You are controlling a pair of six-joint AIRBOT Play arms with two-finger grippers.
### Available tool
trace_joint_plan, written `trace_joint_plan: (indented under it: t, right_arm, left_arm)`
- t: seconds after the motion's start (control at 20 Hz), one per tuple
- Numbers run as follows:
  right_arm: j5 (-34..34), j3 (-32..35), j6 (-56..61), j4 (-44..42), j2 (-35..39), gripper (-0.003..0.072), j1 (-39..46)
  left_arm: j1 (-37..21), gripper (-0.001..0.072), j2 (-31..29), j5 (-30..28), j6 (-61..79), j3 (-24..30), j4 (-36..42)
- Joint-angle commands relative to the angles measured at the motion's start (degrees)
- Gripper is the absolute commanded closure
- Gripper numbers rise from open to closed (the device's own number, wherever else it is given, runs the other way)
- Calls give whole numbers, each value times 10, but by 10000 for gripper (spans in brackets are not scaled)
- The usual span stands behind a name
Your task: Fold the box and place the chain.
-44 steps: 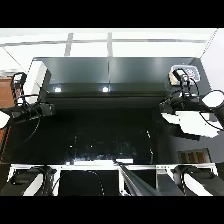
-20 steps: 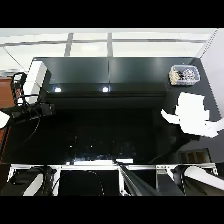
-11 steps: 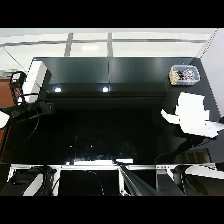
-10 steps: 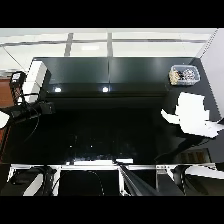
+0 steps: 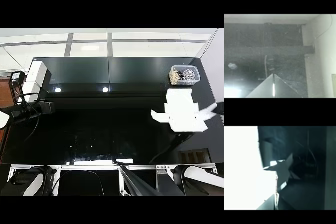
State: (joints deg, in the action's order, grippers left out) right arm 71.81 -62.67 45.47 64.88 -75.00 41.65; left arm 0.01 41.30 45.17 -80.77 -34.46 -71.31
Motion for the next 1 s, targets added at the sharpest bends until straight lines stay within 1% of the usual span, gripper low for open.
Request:
trace_joint_plan:
  t: [0.0,0.05,0.15,0.2,0.3,0.4,0.55,0.6,0.65,0.7,0.75,0.8,0.95]
  right_arm:
    - [-5,37,26,-106,75,670,-66]
    - [-15,77,25,-177,108,670,-84]
    - [-38,164,8,-283,167,670,-127]
    - [-81,219,0,-323,201,670,-161]
    - [-198,322,-1,-384,259,670,-242]
    - [-300,403,-1,-443,287,670,-332]
    - [-412,468,6,-482,288,670,-464]
    - [-429,476,12,-485,288,670,-499]
    - [-431,478,13,-481,288,670,-527]
    - [-431,478,15,-480,288,670,-552]
    - [-431,478,21,-480,288,670,-571]
    - [-433,478,27,-480,288,670,-586]
    - [-440,478,32,-480,288,670,-604]
  left_arm:
    - [0,684,0,0,0,0,0]
    - [0,684,0,0,0,0,0]
    - [0,684,0,-2,0,0,0]
    - [0,685,0,-2,0,1,4]
    - [0,684,5,-6,0,1,18]
    - [0,684,21,-6,0,1,52]
    - [5,684,70,-7,2,1,135]
    - [15,684,97,-15,31,1,163]
    - [26,684,128,-15,87,-1,185]
    - [34,606,166,-3,133,-11,212]
    - [36,263,204,18,153,-26,245]
    - [38,-4,247,48,166,-47,288]
    - [40,-3,362,158,274,-117,407]
